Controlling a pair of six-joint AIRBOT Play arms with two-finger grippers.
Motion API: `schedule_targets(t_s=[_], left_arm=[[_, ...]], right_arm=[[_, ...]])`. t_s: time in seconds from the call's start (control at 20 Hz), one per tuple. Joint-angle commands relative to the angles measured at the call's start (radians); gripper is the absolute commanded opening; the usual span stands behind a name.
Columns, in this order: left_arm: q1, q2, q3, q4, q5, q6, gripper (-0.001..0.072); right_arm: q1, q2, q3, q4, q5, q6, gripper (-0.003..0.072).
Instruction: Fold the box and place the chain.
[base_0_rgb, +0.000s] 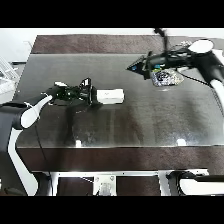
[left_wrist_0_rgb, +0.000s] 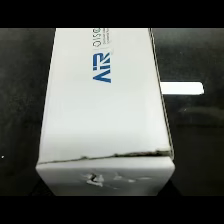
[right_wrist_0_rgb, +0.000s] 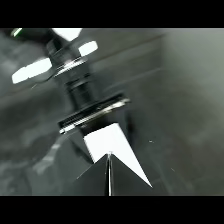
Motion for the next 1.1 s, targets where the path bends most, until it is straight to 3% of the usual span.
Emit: schedule_targets(t_s=[0.0, 0.15, 0.2, 0.25, 0.5, 0.6, 0.8, 0.95, 1.05], left_arm=[[0.000, 0.000, 0.000, 0.001, 0.000, 0.000, 0.0417], [0.000, 0.001, 0.000, -0.019, 0.000, 0.000, 0.0415], [0.001, 0.004, 0.000, -0.025, 0.001, -0.002, 0.0374], [0.008, 0.013, 0.000, -0.017, -0.010, -0.008, 0.0026], [0.084, 0.127, -0.006, -0.021, -0.002, -0.212, 0.0016], [0.130, 0.213, -0.028, -0.012, 0.055, -0.289, 0.0016], [0.258, 0.421, -0.147, 0.010, 0.287, -0.395, 0.0016], [0.344, 0.554, -0.260, 0.008, 0.583, -0.507, 0.0017], [0.368, 0.587, -0.305, 0.009, 0.795, -0.563, 0.0017]], right_arm=[[-0.058, 0.204, -0.230, 0.003, -0.157, 0.056, 0.0008], [-0.095, 0.309, -0.412, 0.004, -0.257, 0.074, 0.0008], [-0.105, 0.336, -0.459, 0.004, -0.274, 0.074, 0.0008], [-0.116, 0.356, -0.492, 0.003, -0.278, 0.078, 0.0008], [-0.160, 0.428, -0.534, 0.004, -0.277, 0.108, 0.0008], [-0.171, 0.454, -0.534, 0.003, -0.277, 0.125, 0.0008], [-0.186, 0.490, -0.534, 0.003, -0.277, 0.160, 0.0008], [-0.187, 0.498, -0.534, 0.004, -0.274, 0.186, 0.0008], [-0.187, 0.498, -0.535, 0.004, -0.273, 0.194, 0.0008]])
